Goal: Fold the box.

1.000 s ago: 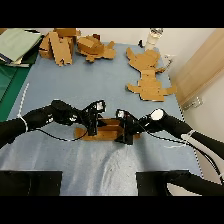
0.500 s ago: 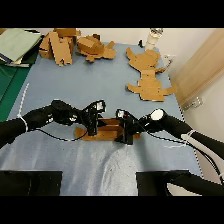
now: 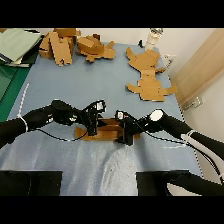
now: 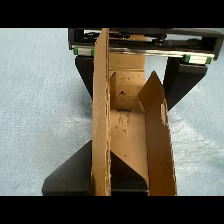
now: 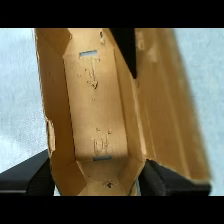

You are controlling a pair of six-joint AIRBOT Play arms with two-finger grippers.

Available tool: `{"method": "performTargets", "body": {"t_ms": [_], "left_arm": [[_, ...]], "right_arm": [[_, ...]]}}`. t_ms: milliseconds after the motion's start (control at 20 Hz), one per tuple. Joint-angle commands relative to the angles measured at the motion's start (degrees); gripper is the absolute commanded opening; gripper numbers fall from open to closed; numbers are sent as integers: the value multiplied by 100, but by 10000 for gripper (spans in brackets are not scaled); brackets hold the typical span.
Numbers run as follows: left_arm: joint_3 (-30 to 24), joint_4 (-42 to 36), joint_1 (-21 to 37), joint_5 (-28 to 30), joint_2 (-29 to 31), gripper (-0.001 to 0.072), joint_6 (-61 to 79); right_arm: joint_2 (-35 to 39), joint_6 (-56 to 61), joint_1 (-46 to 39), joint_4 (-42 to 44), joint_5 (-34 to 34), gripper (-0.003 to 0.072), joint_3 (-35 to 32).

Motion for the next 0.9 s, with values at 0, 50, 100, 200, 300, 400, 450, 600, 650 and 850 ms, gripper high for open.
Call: {"method": "performTargets", "body": {"t_ms": [0,50,100,200,300,400,450,600,650,850], "left_arm": [[-2,0,2,7,-2,11,2],[-2,2,2,11,-2,11,0],[-2,2,2,11,-2,11,2],[-2,2,4,11,-2,11,2],[-2,2,2,9,-2,11,0],[-2,2,4,11,-2,11,2],[-2,2,4,11,-2,11,2],[-2,2,2,7,-2,11,2],[-2,2,2,7,-2,11,2],[-2,2,2,7,-2,11,2]], "right_arm": [[-2,-17,140,-151,-144,701,-4],[-2,-17,192,-219,-249,701,-4],[-17,-24,227,-273,-321,701,-2],[-79,-120,225,-264,-323,701,-2],[-118,-120,225,-267,-376,701,-2],[-133,-120,225,-269,-492,701,-2],[-133,-120,225,-267,-555,700,-2],[-133,-120,225,-269,-595,570,-2],[-133,-120,225,-269,-588,543,-2],[-133,-120,225,-269,-588,543,-2]]}}
